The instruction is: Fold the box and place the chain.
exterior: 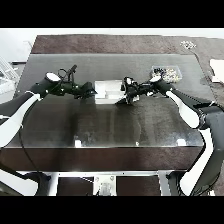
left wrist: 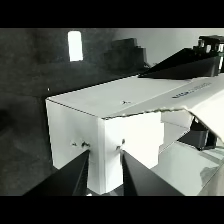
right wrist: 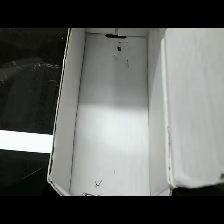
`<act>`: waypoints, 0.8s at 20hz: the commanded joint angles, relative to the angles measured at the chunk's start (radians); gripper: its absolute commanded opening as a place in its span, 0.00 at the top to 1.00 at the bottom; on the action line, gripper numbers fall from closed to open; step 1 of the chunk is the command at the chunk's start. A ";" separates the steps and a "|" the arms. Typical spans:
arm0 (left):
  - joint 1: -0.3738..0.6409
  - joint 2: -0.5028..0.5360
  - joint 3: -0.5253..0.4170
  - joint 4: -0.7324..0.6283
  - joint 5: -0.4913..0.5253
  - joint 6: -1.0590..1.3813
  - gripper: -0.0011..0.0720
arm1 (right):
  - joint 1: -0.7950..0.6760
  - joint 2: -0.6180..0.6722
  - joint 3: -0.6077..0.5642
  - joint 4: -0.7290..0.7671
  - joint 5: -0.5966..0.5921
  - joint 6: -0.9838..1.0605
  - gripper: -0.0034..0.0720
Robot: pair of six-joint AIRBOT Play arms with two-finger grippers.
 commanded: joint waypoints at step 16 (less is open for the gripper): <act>-0.011 0.000 0.054 0.142 -0.047 -0.122 0.63 | 0.000 0.000 0.000 0.001 0.000 0.000 0.18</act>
